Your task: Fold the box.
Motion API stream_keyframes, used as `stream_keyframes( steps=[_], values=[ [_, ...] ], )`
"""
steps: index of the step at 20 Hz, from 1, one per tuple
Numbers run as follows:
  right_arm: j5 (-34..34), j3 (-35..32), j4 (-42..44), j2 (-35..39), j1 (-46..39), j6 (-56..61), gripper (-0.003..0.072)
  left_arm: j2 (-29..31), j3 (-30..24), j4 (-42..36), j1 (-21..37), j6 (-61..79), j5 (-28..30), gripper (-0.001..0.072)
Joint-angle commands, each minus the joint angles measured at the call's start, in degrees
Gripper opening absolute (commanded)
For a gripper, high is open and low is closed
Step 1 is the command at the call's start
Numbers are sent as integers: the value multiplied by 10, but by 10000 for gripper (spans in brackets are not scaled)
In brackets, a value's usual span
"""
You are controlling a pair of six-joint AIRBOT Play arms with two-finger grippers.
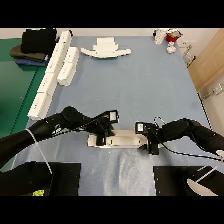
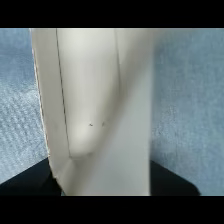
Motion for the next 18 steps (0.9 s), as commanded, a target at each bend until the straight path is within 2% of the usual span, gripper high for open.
stream_keyframes(
  steps=[1, 3, 5, 6, 7, 9, 10, 11, 12, 14, 15, 18],
  values=[
    [3, 0, 0, 0, 0, 0, 519, 2, 2, -19, -1, -21, -3, 355],
    [3, 0, 0, 0, 0, 0, 518, 5, 2, -14, 0, -45, -4, 356],
    [3, 0, 0, 0, 0, 0, 518, 23, 2, 37, 3, -106, -4, 366],
    [3, 0, 0, 0, 0, 0, 519, 37, 2, 74, 8, -156, -10, 489],
    [3, 0, 0, 0, 0, 0, 519, 54, 2, 116, 17, -231, -19, 565],
    [3, 0, 0, 0, 0, 0, 519, 92, 2, 194, 37, -363, -59, 561],
    [3, 0, 0, 0, 0, 0, 519, 108, 2, 217, 45, -423, -85, 450],
    [3, 0, 0, 0, 0, 0, 519, 122, 2, 224, 51, -468, -119, 178],
    [3, 0, 0, 0, 0, 0, 519, 129, 2, 222, 52, -479, -154, 14],
    [3, 0, 0, 0, 0, 0, 519, 128, 2, 183, 37, -512, -209, 12],
    [3, 0, 0, 0, 0, 0, 519, 122, 2, 156, 19, -542, -214, 12],
    [3, 0, 0, 0, 0, 0, 518, 94, 11, 70, -35, -569, -171, 11]
  ],
)
